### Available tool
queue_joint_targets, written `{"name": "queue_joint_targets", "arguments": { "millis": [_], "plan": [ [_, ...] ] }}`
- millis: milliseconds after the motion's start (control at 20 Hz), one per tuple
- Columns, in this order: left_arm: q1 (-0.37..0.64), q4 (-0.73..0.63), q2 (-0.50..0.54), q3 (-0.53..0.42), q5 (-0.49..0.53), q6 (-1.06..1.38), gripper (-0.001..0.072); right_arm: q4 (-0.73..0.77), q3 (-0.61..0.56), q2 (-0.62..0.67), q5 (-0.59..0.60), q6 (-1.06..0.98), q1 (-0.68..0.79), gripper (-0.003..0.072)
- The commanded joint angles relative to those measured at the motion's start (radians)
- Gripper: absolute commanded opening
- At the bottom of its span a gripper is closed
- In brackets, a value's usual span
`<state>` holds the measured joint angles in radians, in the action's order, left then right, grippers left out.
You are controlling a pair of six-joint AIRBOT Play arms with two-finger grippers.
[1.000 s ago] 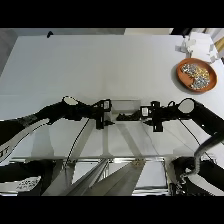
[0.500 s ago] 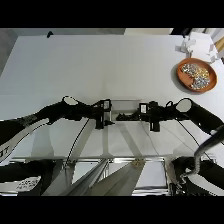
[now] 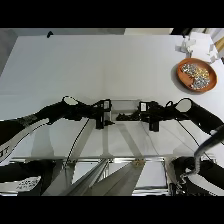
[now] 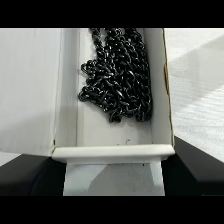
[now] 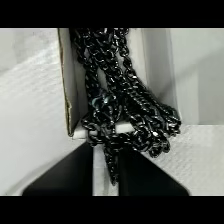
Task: Fold the box and place the chain.
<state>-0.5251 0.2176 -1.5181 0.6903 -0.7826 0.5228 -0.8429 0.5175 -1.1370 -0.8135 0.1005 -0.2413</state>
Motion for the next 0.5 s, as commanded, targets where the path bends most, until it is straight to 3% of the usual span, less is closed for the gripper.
{"name": "queue_joint_targets", "arguments": {
  "millis": [0,250,450],
  "plan": [
    [0.0,0.0,0.0,0.0,0.0,0.0,0.0206,0.014,0.0,-0.001,0.02,-0.045,0.0,0.0016],
    [0.0,0.0,0.0,0.0,0.0,0.0,0.0206,-0.156,0.0,0.025,0.066,-0.211,0.0,0.0015],
    [0.0,0.0,0.0,0.0,0.0,0.0,0.0206,-0.3,0.0,0.149,0.099,-0.333,0.0,0.0014]
  ]
}}
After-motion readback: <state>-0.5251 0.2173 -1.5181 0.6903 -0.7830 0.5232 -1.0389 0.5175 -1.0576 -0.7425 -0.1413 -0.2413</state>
